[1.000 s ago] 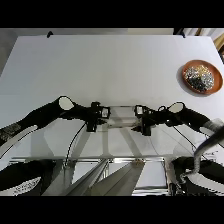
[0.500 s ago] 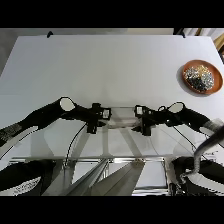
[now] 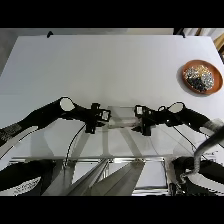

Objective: Fold the box and place the chain.

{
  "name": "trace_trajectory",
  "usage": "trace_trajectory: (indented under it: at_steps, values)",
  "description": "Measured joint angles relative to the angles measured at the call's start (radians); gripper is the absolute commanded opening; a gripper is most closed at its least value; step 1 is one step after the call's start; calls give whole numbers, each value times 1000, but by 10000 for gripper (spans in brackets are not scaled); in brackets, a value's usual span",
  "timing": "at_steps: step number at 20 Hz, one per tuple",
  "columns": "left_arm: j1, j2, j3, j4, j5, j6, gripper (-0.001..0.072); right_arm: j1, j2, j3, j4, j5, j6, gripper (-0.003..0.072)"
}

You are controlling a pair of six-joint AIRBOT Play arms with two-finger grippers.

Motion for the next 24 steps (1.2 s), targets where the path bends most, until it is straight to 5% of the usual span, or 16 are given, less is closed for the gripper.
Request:
trace_trajectory:
  at_steps: [1, 14, 16, 18, 24]
  values:
    - [-3, 0, 0, -6, 3, 3, 129, 0, 0, 0, 0, 0, 0, 458]
    - [-62, -19, 0, -107, 104, 37, 140, 0, 0, 0, 2, 0, 2, 458]
    - [-76, -28, 0, -118, 125, 40, 173, 0, 0, 0, 2, -1, 2, 458]
    - [-83, -32, 0, -126, 136, 40, 305, 0, 0, 0, 2, -1, 3, 458]
    - [-90, -36, 0, -133, 137, 43, 259, 0, 0, 0, 1, -1, 1, 458]
